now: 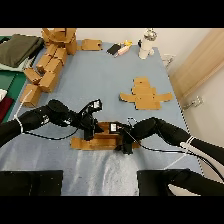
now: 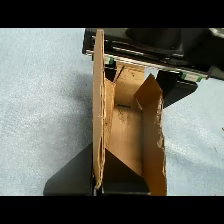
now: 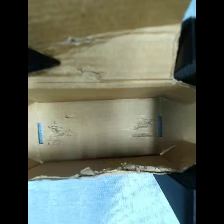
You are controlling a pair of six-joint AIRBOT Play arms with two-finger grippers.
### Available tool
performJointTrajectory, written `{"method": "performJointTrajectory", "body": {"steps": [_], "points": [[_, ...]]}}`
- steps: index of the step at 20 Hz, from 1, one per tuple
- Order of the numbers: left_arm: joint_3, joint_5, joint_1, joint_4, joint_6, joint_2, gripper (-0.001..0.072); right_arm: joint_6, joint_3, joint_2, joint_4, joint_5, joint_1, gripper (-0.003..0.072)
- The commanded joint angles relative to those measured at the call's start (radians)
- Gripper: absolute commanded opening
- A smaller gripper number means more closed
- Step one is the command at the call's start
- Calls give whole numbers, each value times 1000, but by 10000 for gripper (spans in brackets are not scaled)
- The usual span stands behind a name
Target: Fold the box.
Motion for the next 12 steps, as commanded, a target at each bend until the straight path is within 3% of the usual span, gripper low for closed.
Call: {"method": "performJointTrajectory", "body": {"steps": [1, 12], "points": [[0, 2, -1, 0, 0, 0, 12, 1, 0, -6, -3, 5, 1, 542], [0, 2, -1, 0, 0, 0, 12, 1, 1, -6, -3, -2, 1, 520]]}}
